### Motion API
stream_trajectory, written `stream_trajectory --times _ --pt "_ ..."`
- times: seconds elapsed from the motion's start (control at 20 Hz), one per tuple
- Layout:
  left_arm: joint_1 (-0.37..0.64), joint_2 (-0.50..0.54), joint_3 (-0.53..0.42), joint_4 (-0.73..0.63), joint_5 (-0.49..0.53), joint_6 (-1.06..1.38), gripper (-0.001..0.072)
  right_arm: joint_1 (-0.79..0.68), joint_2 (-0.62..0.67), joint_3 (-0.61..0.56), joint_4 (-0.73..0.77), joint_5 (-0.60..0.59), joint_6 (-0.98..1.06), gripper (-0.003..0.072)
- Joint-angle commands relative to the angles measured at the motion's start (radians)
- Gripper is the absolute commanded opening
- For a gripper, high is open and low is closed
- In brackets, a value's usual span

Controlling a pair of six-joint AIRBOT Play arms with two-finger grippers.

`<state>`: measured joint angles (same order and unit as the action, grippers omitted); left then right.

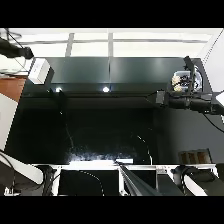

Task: Fold the box and place the chain.

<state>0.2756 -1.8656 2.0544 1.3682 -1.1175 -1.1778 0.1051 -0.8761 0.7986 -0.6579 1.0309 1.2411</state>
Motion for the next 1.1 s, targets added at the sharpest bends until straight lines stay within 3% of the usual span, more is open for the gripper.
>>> stream_trajectory --times 0.0,0.05,0.1,0.25,0.4,0.55,0.65,0.75,0.85,1.05 --pt "-0.013 0.153 -0.002 -0.216 -0.209 -0.074 0.0483 -0.019 0.001 0.037 -0.052 -0.014 -0.033 0.0044" --pt "-0.018 0.181 -0.005 -0.303 -0.29 -0.089 0.0189 -0.036 0.001 0.071 -0.089 -0.016 -0.033 0.0045" --pt "-0.03 0.213 -0.023 -0.333 -0.346 -0.171 0.0031 -0.048 0.001 0.116 -0.13 -0.01 -0.033 0.0045" --pt "-0.125 0.356 -0.159 -0.296 -0.378 -0.2 0.0031 -0.045 0.001 0.315 -0.276 0.076 -0.031 0.0044" --pt "-0.258 0.565 -0.444 -0.272 -0.24 -0.154 0.0031 -0.045 0.004 0.378 -0.529 0.089 0.067 0.0045" --pt "-0.343 0.803 -0.85 -0.264 -0.006 -0.128 0.0031 -0.045 0.004 0.264 -0.678 0.047 0.182 0.0044" --pt "-0.348 0.954 -1.12 -0.262 0.112 -0.126 0.0031 -0.045 0.004 0.123 -0.705 -0.047 0.23 0.0044" --pt "-0.343 1.096 -1.326 -0.221 0.21 -0.134 0.0031 -0.044 0.005 -0.004 -0.678 -0.153 0.244 0.0044" --pt "-0.343 1.203 -1.446 -0.177 0.28 -0.136 0.0031 -0.045 0.005 -0.064 -0.679 -0.237 0.245 0.0045" --pt "-0.343 1.246 -1.469 -0.134 0.303 -0.135 0.0033 -0.045 0.006 -0.066 -0.681 -0.252 0.244 0.0043"
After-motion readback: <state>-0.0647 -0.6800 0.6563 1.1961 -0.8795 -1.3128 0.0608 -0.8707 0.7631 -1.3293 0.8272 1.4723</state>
